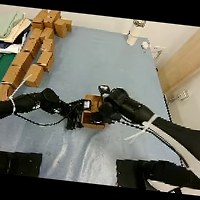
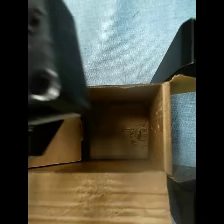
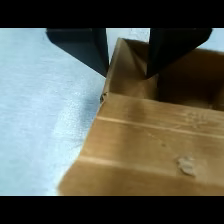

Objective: Fold the box.

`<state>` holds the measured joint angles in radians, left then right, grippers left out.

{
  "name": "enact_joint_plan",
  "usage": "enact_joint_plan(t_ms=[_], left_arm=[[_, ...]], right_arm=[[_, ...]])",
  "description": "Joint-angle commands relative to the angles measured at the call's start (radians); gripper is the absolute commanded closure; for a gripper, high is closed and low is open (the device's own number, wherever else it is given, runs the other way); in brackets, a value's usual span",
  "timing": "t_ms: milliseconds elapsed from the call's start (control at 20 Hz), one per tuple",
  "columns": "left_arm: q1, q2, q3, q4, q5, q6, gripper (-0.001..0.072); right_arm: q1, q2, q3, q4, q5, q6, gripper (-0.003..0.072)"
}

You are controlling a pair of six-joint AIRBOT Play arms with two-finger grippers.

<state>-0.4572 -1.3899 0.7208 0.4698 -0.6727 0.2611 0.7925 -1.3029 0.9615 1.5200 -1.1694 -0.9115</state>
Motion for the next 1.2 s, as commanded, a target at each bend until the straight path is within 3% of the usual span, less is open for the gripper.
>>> enact_joint_plan(t_ms=[0,100,300,400,500,550,600,650,1100,1150], left_arm=[[0.000,0.000,0.000,0.000,0.000,0.000,0.0306],[0.000,0.000,0.000,0.000,0.000,0.000,0.0306],[0.000,0.000,0.000,0.000,0.000,0.000,0.0306],[0.000,0.000,0.000,0.000,0.000,0.000,0.0306],[0.000,0.000,0.000,0.000,0.000,0.000,0.0306],[0.000,0.000,0.000,0.000,0.000,0.000,0.0306],[0.000,0.000,0.000,0.000,0.000,0.000,0.0306],[0.000,0.000,0.000,0.000,0.000,0.000,0.0306],[0.000,0.000,0.000,0.000,0.000,0.000,0.0306],[0.000,0.000,0.000,0.000,0.000,0.000,0.0306]], right_arm=[[0.032,-0.080,0.042,-0.027,-0.050,0.084,0.0341],[0.031,-0.105,0.044,-0.042,-0.064,0.104,0.0347],[0.032,-0.111,0.045,-0.043,-0.061,0.108,0.0656],[0.032,-0.111,0.045,-0.041,-0.061,0.108,0.0682],[0.033,-0.111,0.045,-0.040,-0.061,0.106,0.0681],[0.032,-0.109,0.045,-0.040,-0.061,0.106,0.0605],[0.032,-0.104,0.045,-0.038,-0.062,0.106,0.0364],[0.032,-0.095,0.045,-0.035,-0.062,0.106,0.0298],[-0.014,0.130,0.053,-0.067,-0.119,0.126,0.0299],[-0.031,0.167,0.053,-0.067,-0.119,0.126,0.0366]])
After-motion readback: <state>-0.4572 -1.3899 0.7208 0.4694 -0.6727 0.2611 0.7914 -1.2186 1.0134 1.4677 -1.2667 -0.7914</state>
